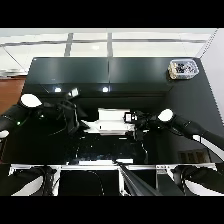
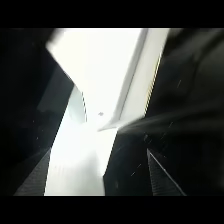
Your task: Fold the box and place the chain.
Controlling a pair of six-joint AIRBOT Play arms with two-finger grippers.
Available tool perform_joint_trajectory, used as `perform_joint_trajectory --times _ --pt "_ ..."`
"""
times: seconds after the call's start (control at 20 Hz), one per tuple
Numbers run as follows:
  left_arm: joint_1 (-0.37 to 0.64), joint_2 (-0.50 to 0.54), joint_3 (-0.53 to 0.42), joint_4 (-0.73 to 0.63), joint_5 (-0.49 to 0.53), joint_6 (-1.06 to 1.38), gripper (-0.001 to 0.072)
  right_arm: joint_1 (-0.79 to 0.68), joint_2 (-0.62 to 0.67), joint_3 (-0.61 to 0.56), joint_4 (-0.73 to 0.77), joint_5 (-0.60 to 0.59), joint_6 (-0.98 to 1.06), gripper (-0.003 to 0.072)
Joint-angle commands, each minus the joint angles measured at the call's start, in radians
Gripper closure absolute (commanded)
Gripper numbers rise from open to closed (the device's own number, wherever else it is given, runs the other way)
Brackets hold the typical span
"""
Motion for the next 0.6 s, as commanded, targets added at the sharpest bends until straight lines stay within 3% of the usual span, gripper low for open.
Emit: perform_joint_trajectory --times 0.0,0.2,0.35,0.45,0.55 --pt "-0.067 -0.029 -0.018 0.054 0.092 0.180 0.0004 0.000 0.000 0.000 0.000 0.000 0.000 0.0492" --pt "-0.166 -0.073 -0.018 0.056 0.259 0.289 0.0014 0.000 0.000 0.000 0.000 0.000 0.000 0.0492" --pt "-0.198 -0.100 -0.018 0.051 0.246 0.285 0.0052 0.000 0.000 0.000 0.000 0.000 0.000 0.0492" --pt "-0.211 -0.101 -0.018 0.016 0.248 0.282 0.0265 0.000 0.000 0.000 0.000 0.000 0.000 0.0492" --pt "-0.211 -0.101 -0.018 -0.043 0.251 0.284 0.0414 0.000 0.000 0.000 0.000 0.000 0.000 0.0492"
